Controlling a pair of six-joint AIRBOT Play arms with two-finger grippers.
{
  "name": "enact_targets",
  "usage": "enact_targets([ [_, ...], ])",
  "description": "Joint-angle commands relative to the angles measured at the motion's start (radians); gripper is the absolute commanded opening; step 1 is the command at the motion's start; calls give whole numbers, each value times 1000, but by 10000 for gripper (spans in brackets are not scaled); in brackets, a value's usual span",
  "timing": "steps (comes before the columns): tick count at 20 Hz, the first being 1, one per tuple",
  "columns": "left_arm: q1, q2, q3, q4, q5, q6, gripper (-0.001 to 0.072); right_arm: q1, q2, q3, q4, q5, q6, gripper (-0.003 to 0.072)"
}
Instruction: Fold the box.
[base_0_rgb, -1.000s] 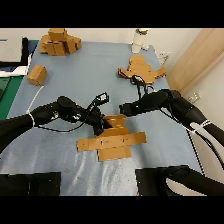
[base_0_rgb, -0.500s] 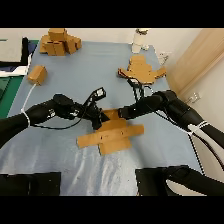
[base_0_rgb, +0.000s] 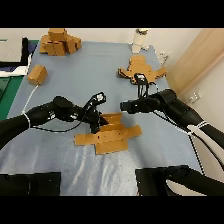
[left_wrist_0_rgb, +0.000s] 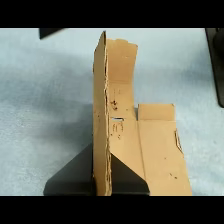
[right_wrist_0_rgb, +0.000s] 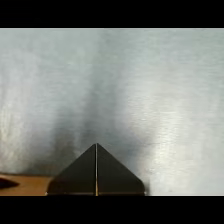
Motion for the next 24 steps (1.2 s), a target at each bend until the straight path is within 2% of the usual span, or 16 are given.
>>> enact_targets([
  [1, -3, -3, -14, -3, 1, 26, 14, 1, 0, 0, -74, -8, 72, 3],
  [12, -3, -18, -31, -13, -64, 36, 15, 1, 0, 0, -73, -20, 71, 3],
  [17, 12, -18, -34, -15, -73, 36, 15, 1, 0, 0, -74, -65, 71, 4],
  [21, 44, -17, -34, -71, -162, 53, 15, 1, 0, 0, -77, -74, 71, 3],
  [24, 46, -18, -34, -97, -169, 90, 15, 1, 0, 0, -77, -72, 71, 3],
])
